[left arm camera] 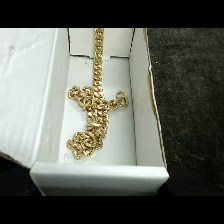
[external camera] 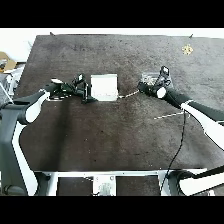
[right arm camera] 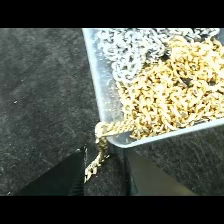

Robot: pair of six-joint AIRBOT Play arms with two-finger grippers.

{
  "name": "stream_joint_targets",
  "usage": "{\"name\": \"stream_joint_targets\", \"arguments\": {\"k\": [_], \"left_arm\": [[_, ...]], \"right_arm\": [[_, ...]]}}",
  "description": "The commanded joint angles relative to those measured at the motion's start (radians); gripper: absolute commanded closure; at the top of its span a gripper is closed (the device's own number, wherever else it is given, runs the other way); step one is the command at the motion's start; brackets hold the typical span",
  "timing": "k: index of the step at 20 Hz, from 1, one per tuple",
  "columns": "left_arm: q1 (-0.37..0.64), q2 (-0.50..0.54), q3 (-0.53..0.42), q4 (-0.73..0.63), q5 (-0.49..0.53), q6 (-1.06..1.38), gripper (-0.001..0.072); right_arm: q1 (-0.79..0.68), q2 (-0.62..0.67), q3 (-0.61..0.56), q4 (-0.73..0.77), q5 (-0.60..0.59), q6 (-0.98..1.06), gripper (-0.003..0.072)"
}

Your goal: Fold the box and place the chain.

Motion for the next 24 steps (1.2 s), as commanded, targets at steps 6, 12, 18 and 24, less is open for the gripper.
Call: {"name": "stream_joint_targets", "arguments": {"k": [6, 12, 18, 24], "left_arm": [[0.0, -0.001, 0.0, 0.0, 0.0, 0.0, 0.0428], [0.0, -0.001, 0.0, 0.0, 0.0, 0.0, 0.0428], [0.0, -0.001, 0.0, 0.0, 0.0, 0.0, 0.0428], [0.0, -0.001, 0.0, 0.0, 0.0, 0.0, 0.0428]], "right_arm": [[0.001, -0.014, 0.0, 0.026, -0.027, 0.003, 0.0684], [0.032, 0.052, 0.002, 0.03, 0.001, -0.003, 0.0685], [0.118, 0.357, 0.022, 0.024, -0.015, -0.137, 0.0685], [0.233, 0.451, 0.217, -0.131, -0.016, -0.163, 0.0685]]}}
